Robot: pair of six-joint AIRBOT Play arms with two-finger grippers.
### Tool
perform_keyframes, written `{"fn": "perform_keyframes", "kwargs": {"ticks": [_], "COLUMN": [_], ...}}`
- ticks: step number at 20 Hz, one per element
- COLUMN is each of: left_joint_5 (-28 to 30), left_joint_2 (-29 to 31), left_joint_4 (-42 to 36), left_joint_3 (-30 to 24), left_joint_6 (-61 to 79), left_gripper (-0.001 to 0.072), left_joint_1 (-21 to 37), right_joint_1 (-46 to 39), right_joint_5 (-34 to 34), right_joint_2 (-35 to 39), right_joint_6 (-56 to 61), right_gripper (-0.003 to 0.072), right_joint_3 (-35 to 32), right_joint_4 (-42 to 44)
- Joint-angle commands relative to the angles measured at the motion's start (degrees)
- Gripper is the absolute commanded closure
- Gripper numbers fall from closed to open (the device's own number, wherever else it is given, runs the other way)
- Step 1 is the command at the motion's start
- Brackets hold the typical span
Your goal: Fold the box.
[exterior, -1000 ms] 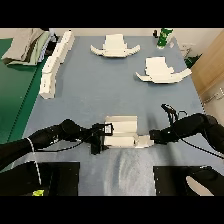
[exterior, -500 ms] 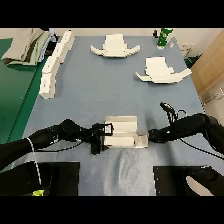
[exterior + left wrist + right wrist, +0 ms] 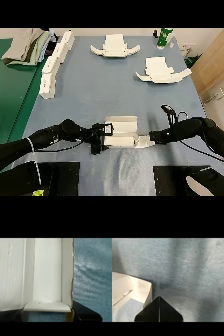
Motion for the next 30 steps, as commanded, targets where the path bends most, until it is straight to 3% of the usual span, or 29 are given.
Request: {"fn": "perform_keyframes", "kwargs": {"ticks": [1,7,19,20,21,22,30], "left_joint_5": [0.0,0.0,0.0,0.0,0.0,0.0,0.0], "left_joint_2": [0.0,0.0,0.0,0.0,0.0,0.0,0.0], "left_joint_4": [0.0,0.0,0.0,0.0,0.0,0.0,0.0], "left_joint_3": [0.0,0.0,0.0,0.0,0.0,0.0,0.0], "left_joint_6": [0.0,0.0,0.0,0.0,0.0,0.0,0.0], "left_gripper": [0.0241,0.0242,0.0241,0.0242,0.0242,0.0241,0.0242], "left_joint_1": [0.0,0.0,0.0,0.0,0.0,0.0,0.0], "right_joint_1": [0.0,0.1,0.9,1.5,2.3,3.3,10.0], "right_joint_5": [2.1,1.5,-2.4,-2.4,-2.2,-1.8,2.9], "right_joint_2": [-1.6,-1.4,6.7,6.6,6.6,6.6,6.6], "right_joint_6": [-3.4,-5.5,-5.5,-5.9,-5.9,-5.9,-5.8], "right_gripper": [0.0684,0.0684,0.0664,0.0529,0.031,0.0259,0.0259], "right_joint_3": [-1.2,-1.1,-1.0,-1.0,-1.0,-1.0,1.5], "right_joint_4": [4.9,8.2,10.7,10.8,10.8,11.0,11.7]}}
